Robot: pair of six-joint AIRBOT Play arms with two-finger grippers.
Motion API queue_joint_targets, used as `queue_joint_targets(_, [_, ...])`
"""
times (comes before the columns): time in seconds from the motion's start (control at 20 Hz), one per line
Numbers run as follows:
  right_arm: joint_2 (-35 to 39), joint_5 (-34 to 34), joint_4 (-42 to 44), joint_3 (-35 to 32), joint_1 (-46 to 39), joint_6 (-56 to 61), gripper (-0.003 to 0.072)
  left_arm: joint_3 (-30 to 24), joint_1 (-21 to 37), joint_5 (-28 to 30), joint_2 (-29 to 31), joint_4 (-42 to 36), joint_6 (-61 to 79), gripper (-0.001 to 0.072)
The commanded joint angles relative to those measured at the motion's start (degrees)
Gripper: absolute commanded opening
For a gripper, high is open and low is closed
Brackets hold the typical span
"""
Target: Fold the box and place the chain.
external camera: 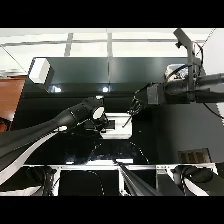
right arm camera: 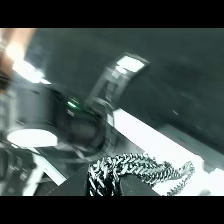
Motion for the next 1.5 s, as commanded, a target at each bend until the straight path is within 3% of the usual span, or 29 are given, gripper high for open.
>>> queue_joint_targets(0.0, [0.0,4.1,-5.8,-0.4,0.1,2.5,0.0009,0.0,0.0,0.1,0.0,0.0,0.0,0.0027])
queue_joint_targets(0.15, [0.0,4.5,-2.0,-4.0,0.1,3.6,0.0009,0.0,0.0,0.0,0.0,0.0,0.0,0.0027])
queue_joint_targets(0.4, [-0.1,-1.8,8.0,-8.7,0.7,1.3,0.0010,0.0,0.0,0.0,0.0,0.0,0.0,0.0027])
queue_joint_targets(0.85, [-0.7,-11.8,8.0,-16.8,6.9,1.3,0.0009,0.0,0.0,0.0,0.0,0.0,0.0,0.0027])
queue_joint_targets(1.15, [-6.0,-16.2,6.9,-18.3,10.0,1.4,0.0014,0.0,0.0,0.1,0.0,0.0,0.0,0.0027])
queue_joint_targets(1.25, [-6.1,-15.7,6.5,-18.3,10.0,1.4,0.0308,0.0,0.0,0.1,0.0,0.0,0.0,0.0027])
queue_joint_targets(1.45, [-5.0,-8.5,3.1,-18.2,5.3,1.3,0.0308,0.0,0.0,0.2,0.0,0.0,0.0,0.0027])
